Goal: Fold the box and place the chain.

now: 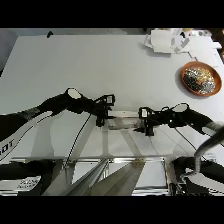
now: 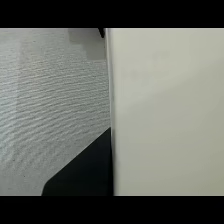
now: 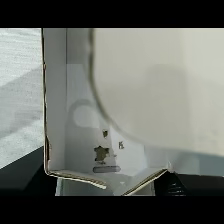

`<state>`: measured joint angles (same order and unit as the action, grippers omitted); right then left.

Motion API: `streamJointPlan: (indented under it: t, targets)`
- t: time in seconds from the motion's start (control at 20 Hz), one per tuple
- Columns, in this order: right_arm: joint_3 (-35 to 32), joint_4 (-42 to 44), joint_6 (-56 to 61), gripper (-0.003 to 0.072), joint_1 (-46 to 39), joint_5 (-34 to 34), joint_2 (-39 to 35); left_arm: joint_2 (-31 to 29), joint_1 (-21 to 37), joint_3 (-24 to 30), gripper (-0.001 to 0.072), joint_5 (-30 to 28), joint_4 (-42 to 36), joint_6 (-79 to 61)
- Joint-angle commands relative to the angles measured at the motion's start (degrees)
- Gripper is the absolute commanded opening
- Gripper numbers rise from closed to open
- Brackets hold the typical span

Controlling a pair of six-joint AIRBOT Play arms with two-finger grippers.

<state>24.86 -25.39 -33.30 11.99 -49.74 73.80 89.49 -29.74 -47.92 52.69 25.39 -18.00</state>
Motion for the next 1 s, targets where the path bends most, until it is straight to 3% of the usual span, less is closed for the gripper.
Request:
streamJointPlan:
  t: [0.0,0.05,0.3,0.95]
  targets:
    - [0.09,-0.35,-0.20,0.0485,-0.02,-0.22,0.48,-0.04,0.00,0.00,0.0010,-0.13,-0.02,0.00]
    - [0.09,-0.74,-0.24,0.0400,-0.02,-0.22,0.70,-0.04,0.00,0.00,0.0010,-0.15,-0.02,0.00]
    - [0.09,-1.66,-0.20,0.0336,-0.02,0.24,0.87,-0.04,0.00,0.00,0.0010,-0.15,-0.02,0.00]
    - [0.07,-1.62,-0.20,0.0338,-0.02,0.17,0.85,-0.04,0.00,0.02,0.0010,-0.15,-0.02,0.00]
